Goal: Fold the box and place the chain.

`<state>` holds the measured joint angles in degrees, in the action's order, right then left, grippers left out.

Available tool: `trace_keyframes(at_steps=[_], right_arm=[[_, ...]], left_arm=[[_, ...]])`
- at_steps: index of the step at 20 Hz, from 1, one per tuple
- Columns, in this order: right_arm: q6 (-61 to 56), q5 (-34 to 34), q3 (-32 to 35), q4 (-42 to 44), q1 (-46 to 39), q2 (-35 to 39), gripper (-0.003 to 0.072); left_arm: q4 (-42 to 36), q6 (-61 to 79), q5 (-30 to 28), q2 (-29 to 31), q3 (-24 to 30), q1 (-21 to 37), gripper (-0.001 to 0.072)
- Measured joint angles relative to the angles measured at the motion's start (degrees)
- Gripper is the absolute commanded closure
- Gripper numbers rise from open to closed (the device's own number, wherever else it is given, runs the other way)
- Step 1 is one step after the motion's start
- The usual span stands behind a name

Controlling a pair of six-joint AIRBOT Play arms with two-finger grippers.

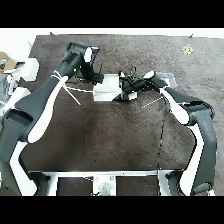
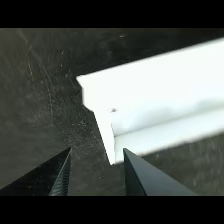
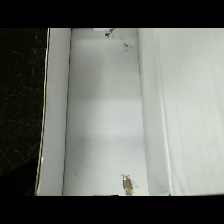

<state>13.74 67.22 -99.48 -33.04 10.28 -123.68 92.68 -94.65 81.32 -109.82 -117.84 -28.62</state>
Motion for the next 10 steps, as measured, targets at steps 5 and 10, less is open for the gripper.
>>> trace_keyframes(at_steps=[5, 10], right_arm=[[0.0, 0.0, 0.0, 0.0, 0.0, 0.0, 0.026], [0.0, 0.0, 0.0, 0.0, 0.0, 0.0, 0.0261]], left_arm=[[-3.2, 14.5, -5.4, 5.5, -0.3, 2.0, 0.0348], [-22.0, 35.3, -10.2, 7.6, 1.6, 11.3, 0.0349]])
